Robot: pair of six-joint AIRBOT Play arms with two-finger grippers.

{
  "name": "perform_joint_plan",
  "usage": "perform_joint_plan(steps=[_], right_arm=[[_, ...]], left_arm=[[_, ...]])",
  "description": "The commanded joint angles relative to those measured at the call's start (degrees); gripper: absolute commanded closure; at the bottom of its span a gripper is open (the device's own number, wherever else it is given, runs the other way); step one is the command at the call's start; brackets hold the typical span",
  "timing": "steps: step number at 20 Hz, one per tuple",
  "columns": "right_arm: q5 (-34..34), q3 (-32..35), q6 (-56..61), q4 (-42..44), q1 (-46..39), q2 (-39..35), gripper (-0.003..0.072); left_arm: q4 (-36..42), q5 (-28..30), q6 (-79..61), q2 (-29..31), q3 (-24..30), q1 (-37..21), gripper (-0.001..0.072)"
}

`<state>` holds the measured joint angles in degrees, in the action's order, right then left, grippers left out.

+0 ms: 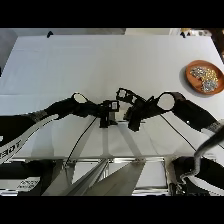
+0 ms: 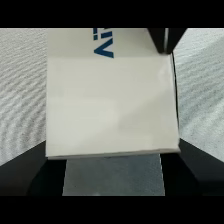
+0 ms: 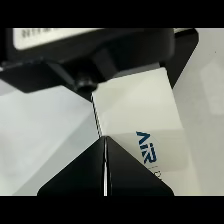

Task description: Fold the box and place the chain.

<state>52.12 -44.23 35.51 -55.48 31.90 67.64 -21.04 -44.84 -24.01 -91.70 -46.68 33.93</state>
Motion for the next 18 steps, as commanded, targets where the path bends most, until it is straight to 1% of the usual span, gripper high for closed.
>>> perform_joint_plan(steps=[1,9,11,13,15,18], right_arm=[[-0.4,0.7,0.2,-1.1,0.0,1.2,0.0669],[-2.9,1.5,0.2,-1.3,0.0,1.2,0.0669],[-2.5,1.5,0.2,-1.8,0.0,-0.7,0.0669],[-2.2,1.5,0.3,-3.0,-0.7,-4.4,0.067],[0.1,1.5,0.7,-4.5,-3.1,-8.3,0.067],[7.5,1.5,3.9,-9.9,-8.0,-10.3,0.0671]], left_arm=[[0.0,0.0,0.0,0.0,0.0,0.0,0.0504],[0.0,0.0,0.0,0.0,0.0,0.0,0.0504],[0.0,0.0,0.0,0.0,0.0,0.0,0.0504],[0.0,0.0,0.0,0.0,0.0,0.0,0.0504],[0.0,0.0,0.0,0.0,0.0,0.0,0.0504],[0.0,0.0,0.0,0.0,0.0,0.0,0.0504]])
